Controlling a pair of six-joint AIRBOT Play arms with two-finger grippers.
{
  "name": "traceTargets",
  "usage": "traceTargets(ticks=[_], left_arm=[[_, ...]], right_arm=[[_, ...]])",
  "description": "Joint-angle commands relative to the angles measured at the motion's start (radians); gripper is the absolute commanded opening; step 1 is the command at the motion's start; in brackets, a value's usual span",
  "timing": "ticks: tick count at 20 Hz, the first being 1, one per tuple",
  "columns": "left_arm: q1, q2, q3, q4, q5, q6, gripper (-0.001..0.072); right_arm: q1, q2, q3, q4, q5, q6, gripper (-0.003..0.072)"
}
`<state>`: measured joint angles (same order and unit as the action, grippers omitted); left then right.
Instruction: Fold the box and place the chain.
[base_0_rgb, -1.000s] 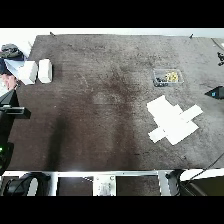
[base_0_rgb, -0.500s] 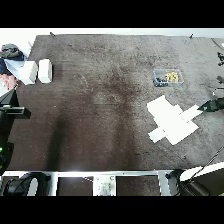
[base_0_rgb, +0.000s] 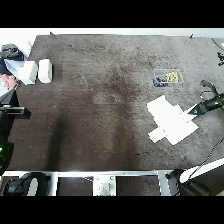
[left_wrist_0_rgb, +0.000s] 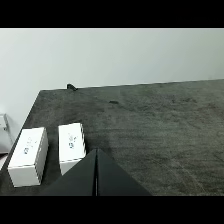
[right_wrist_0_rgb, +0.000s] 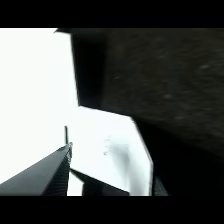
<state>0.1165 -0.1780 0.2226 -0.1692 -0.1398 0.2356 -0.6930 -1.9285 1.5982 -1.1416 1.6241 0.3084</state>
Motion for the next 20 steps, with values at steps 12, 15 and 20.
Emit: traceTargets(ticks=[12, 15, 20], left_arm=[[0.0, 0.001, 0.0, 0.0, 0.0, 0.0, 0.0013], [-0.001, 0.001, 0.0, 0.0, 0.0, 0.0, 0.0013], [-0.001, 0.001, 0.0, 0.0, 0.0, 0.0, 0.0013]], right_arm=[[0.014, 0.008, -0.084, 0.138, 0.183, 0.043, 0.0009], [0.022, 0.077, -0.187, 0.298, 0.176, 0.043, 0.0008], [0.135, 0.266, -0.496, 0.505, -0.043, 0.032, 0.0007]])
